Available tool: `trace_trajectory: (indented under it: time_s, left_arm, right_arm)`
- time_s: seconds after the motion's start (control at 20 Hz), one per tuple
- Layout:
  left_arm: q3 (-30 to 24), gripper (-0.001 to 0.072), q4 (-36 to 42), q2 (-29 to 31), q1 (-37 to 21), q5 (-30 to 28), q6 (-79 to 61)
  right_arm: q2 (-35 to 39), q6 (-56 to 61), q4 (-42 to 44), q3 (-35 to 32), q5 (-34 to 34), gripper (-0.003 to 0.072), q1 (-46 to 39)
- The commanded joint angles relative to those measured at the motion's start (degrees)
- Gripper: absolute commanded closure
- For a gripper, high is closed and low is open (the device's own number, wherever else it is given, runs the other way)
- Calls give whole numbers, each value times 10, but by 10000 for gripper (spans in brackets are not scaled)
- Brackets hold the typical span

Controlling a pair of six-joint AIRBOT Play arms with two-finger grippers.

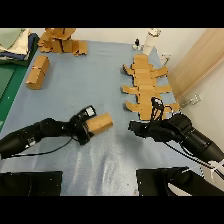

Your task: Fold the box.

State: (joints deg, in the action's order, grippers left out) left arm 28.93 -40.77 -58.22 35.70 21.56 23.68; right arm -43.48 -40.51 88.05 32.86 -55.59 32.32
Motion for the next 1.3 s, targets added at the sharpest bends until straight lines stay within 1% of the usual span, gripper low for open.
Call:
trace_trajectory:
  time_s: [0.0,0.05,0.15,0.25,0.35,0.45,0.5,0.6,0.75,1.0,1.1,1.25]
  left_arm:
    - [1,198,-95,44,-115,2,151]
    - [1,198,-134,46,-170,9,184]
    - [0,198,-176,42,-280,26,209]
    - [1,198,-176,31,-384,24,209]
    - [5,198,-175,14,-464,24,209]
    - [22,198,-175,-14,-513,21,209]
    - [35,198,-175,-33,-524,13,209]
    - [72,198,-175,-76,-525,0,209]
    - [147,198,-173,-148,-525,0,212]
    - [255,198,-169,-235,-525,0,226]
    - [281,198,-169,-268,-525,1,243]
    - [299,198,-164,-308,-525,0,244]
  right_arm:
    - [0,0,-2,0,1,682,0]
    - [0,0,-2,0,0,683,0]
    - [0,-1,-2,0,0,683,0]
    - [0,-1,-2,0,1,683,0]
    - [0,-1,-2,0,1,682,0]
    - [0,-1,-3,0,3,683,0]
    - [0,-1,-5,0,5,682,0]
    - [0,-1,-7,0,14,683,0]
    - [0,-1,-7,0,29,683,1]
    - [0,0,-7,0,29,683,1]
    - [0,0,-7,0,31,682,1]
    - [0,0,-7,0,31,683,1]
